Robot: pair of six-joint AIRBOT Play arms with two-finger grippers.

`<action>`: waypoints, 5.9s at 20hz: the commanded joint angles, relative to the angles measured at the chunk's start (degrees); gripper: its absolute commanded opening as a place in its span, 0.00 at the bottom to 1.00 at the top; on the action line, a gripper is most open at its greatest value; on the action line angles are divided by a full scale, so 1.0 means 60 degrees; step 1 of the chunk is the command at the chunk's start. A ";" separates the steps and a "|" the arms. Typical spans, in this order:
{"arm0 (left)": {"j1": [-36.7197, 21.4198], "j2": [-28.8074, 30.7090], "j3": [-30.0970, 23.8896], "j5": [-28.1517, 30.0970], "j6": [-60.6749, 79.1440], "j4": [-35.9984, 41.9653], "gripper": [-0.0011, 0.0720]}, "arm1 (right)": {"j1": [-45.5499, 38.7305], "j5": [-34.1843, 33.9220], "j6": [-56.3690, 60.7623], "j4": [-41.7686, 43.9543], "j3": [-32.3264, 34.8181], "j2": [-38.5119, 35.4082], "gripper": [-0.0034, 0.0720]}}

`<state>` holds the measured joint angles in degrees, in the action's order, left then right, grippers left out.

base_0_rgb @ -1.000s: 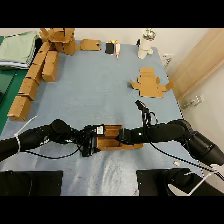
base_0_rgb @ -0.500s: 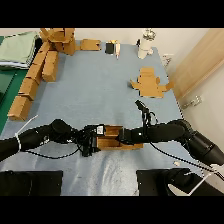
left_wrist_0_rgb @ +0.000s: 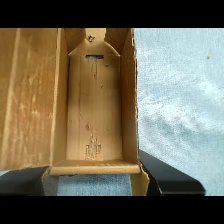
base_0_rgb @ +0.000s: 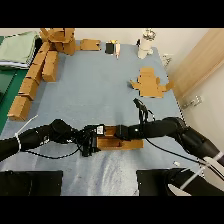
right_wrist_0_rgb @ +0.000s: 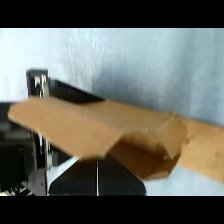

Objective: Fold the box.

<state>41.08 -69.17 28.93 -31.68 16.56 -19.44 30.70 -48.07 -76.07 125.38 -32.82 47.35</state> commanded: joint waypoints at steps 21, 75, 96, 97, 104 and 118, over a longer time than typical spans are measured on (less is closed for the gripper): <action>0.0004 -0.0007 0.0007 0.0007 0.0007 0.0004 0.67 | -0.0361 -0.0648 -0.3909 -0.1617 -0.2080 0.2965 0.05; 0.0004 -0.0007 0.0007 0.0011 0.0011 0.0018 0.67 | 0.1596 -0.4124 -0.4903 -0.7155 -0.0623 -0.0849 0.28; 0.0004 -0.0007 0.0007 0.0007 0.0011 0.0018 0.67 | -0.1840 -0.0346 -0.2852 -0.1009 0.2565 -0.1239 0.05; 0.0004 -0.0007 0.0007 0.0007 0.0011 0.0018 0.67 | -0.1781 -0.0353 -0.3013 -0.0805 0.2557 -0.1239 0.05; 0.0004 -0.0007 0.0007 0.0007 0.0011 0.0018 0.67 | -0.1708 -0.0831 -0.3082 -0.0750 0.1931 -0.1665 0.05; 0.0004 -0.0007 0.0007 0.0007 0.0011 0.0018 0.67 | -0.1705 -0.1031 -0.3082 -0.0492 0.1752 -0.1628 0.64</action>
<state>41.08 -69.17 28.93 -31.66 16.60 -19.33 20.40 -54.92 -94.54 122.17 -22.26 37.50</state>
